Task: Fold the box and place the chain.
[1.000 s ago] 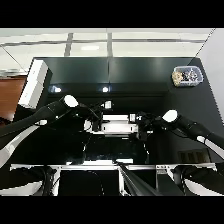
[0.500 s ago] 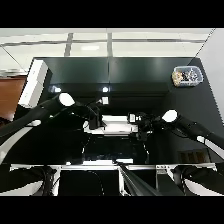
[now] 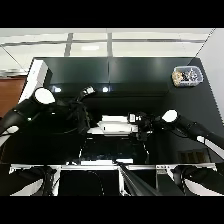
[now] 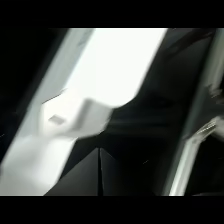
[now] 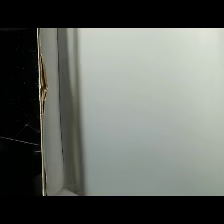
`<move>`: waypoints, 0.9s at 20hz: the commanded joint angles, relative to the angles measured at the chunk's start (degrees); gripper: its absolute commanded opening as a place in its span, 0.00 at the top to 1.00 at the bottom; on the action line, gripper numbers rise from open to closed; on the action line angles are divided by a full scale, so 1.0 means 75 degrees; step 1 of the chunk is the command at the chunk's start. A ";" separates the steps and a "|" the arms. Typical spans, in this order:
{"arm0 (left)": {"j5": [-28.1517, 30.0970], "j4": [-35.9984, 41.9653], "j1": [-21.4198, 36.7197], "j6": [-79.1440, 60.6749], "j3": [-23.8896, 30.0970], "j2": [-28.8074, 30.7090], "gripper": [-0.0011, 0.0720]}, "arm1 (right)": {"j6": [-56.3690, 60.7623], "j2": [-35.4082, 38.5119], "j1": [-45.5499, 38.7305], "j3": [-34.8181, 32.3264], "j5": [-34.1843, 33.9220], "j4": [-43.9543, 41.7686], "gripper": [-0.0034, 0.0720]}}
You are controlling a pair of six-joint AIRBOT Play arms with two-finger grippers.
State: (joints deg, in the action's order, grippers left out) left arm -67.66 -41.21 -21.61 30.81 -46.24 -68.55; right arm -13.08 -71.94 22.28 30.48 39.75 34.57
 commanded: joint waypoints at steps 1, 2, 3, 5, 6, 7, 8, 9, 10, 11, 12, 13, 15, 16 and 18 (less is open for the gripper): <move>0.1005 0.2349 -0.0513 -0.0554 0.0178 -0.0533 0.94 | 0.0000 0.0000 0.0006 -0.0003 0.0009 -0.0003 0.64; 0.1813 0.2900 -0.0638 -0.0921 0.0175 -0.0761 0.94 | 0.0000 0.0000 0.0006 -0.0003 0.0009 -0.0003 0.64; 0.2655 0.3436 -0.0694 -0.1212 0.0163 -0.0991 0.94 | 0.0000 0.0000 0.0006 -0.0003 0.0009 -0.0003 0.64; 0.3791 0.3512 -0.0676 -0.1271 0.0067 -0.1338 0.94 | 0.0000 0.0000 0.0006 -0.0003 0.0009 -0.0003 0.64; 0.3885 0.3217 -0.0638 -0.1268 0.0015 -0.1507 0.95 | 0.0000 0.0000 0.0006 -0.0003 0.0009 -0.0003 0.64; 0.3774 0.2868 -0.0618 -0.1230 -0.0026 -0.1670 0.95 | 0.0000 0.0000 0.0006 -0.0003 0.0009 -0.0003 0.64; 0.3564 0.2492 -0.0609 -0.1142 -0.0026 -0.1839 0.95 | 0.0000 0.0000 0.0006 -0.0003 0.0009 -0.0003 0.64; 0.3319 0.2145 -0.0609 -0.0988 -0.0026 -0.2005 0.95 | 0.0000 0.0000 0.0006 -0.0003 0.0009 -0.0003 0.64; 0.3077 0.1915 -0.0609 -0.0822 -0.0026 -0.2183 0.95 | 0.0000 0.0000 0.0006 -0.0003 0.0009 -0.0003 0.64; 0.2917 0.1862 -0.0609 -0.0816 -0.0026 -0.2337 0.95 | 0.0000 0.0000 0.0006 -0.0003 0.0009 -0.0003 0.64; 0.2952 0.1868 -0.0612 -0.0822 -0.0026 -0.2436 0.95 | 0.0000 0.0000 0.0006 -0.0003 0.0009 -0.0003 0.64; 0.3142 0.1868 -0.0606 -0.0836 -0.0029 -0.2422 0.95 | 0.0000 0.0000 0.0006 -0.0003 0.0009 -0.0003 0.64; 0.3194 0.1667 -0.0583 -0.0851 -0.0125 -0.2203 0.95 | 0.0000 0.0000 0.0006 -0.0003 0.0009 -0.0003 0.64; 0.3118 0.1515 -0.0522 -0.0839 -0.0219 -0.1958 0.95 | 0.0000 0.0000 0.0006 -0.0003 0.0009 -0.0003 0.64; 0.2713 0.1463 -0.0280 -0.0836 -0.0297 -0.1271 0.95 | 0.0000 0.0000 0.0006 -0.0003 0.0009 -0.0003 0.63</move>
